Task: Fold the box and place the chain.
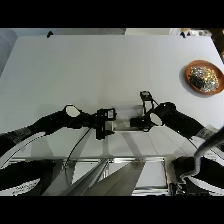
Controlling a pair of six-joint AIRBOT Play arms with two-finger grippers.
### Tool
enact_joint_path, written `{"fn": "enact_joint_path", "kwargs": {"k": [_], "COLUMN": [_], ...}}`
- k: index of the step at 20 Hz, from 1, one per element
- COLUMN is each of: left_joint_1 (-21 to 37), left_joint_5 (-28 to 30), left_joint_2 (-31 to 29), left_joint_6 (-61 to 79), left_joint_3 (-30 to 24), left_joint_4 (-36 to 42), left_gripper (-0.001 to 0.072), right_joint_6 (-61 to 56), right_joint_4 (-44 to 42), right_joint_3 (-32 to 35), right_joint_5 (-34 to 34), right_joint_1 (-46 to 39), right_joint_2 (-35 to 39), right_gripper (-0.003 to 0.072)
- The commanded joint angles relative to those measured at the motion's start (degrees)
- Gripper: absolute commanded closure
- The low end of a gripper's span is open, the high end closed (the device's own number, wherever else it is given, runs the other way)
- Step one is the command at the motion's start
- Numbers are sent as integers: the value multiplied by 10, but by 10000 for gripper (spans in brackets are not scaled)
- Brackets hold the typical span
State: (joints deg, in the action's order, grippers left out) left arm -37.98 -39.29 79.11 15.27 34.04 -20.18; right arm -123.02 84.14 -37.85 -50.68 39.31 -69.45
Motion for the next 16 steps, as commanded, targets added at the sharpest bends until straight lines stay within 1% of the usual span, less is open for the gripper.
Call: {"fn": "enact_joint_path", "kwargs": {"k": [1, 2, 3, 6, 8, 10, 12, 13, 14, 16], "left_joint_1": [0, 0, 0, 0, 0, 0, 0, 0, 0, 0], "left_joint_5": [0, 0, 0, 0, 0, 0, 0, 0, 0, 0], "left_joint_2": [0, 0, 0, 0, 0, 0, 0, 0, 0, 0], "left_joint_6": [-1, -1, -1, -1, -1, -1, -1, -1, -1, -1], "left_joint_3": [0, 0, 0, 0, 0, 0, 0, 0, 0, 0], "left_joint_4": [0, 0, 0, 0, 0, 0, 0, 0, 0, 0], "left_gripper": [397, 397, 397, 397, 397, 397, 397, 397, 397, 397], "right_joint_6": [0, 0, 0, 10, 25, 38, 80, 107, 127, 157], "right_joint_4": [0, 1, 1, 10, 28, 31, 31, 33, 37, 56], "right_joint_3": [0, 0, 0, 0, 0, 0, 0, 0, -1, -16], "right_joint_5": [-5, -8, -9, -8, -20, -40, -75, -92, -101, -127], "right_joint_1": [0, 0, 0, 0, 0, 0, 0, 0, 0, -4], "right_joint_2": [2, 3, 8, 35, 67, 106, 155, 182, 208, 251], "right_gripper": [480, 404, 390, 383, 381, 381, 376, 295, 245, 246]}}
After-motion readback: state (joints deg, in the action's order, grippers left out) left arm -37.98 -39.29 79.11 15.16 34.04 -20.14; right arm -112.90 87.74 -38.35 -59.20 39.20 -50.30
